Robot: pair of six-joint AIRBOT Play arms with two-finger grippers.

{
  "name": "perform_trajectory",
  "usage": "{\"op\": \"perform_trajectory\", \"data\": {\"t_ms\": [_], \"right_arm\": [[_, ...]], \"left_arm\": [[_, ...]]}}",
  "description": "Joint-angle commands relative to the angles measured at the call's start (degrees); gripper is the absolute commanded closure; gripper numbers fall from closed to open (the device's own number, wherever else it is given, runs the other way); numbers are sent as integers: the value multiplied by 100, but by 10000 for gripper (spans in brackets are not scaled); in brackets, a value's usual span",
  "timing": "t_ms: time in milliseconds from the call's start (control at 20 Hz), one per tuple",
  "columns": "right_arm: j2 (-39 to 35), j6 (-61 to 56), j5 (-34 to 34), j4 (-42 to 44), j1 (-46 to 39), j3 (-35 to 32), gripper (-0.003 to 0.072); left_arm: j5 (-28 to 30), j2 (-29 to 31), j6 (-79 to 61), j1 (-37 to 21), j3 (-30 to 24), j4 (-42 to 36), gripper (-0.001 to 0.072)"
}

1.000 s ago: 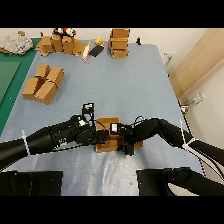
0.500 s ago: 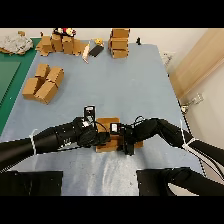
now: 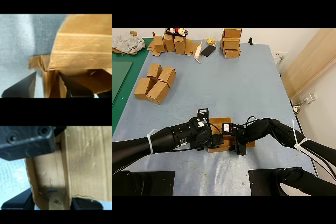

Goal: Fold the box.

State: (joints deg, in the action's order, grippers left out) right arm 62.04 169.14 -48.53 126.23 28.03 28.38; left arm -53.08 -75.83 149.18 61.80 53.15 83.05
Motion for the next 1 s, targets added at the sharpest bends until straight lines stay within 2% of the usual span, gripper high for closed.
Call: {"op": "perform_trajectory", "data": {"t_ms": [0,450,850,900,950], "right_arm": [[2,0,0,0,4,0,246],[2,-2,0,2,4,0,246],[2,-2,0,0,4,0,245],[2,-2,0,0,4,0,246],[2,-2,0,0,4,0,245]], "left_arm": [[-361,-111,96,2,127,-33,285],[-103,-306,448,-7,151,-22,313],[-330,-455,365,-11,420,227,313],[-352,-455,374,-11,450,240,332],[-361,-455,358,-11,457,251,497]]}}
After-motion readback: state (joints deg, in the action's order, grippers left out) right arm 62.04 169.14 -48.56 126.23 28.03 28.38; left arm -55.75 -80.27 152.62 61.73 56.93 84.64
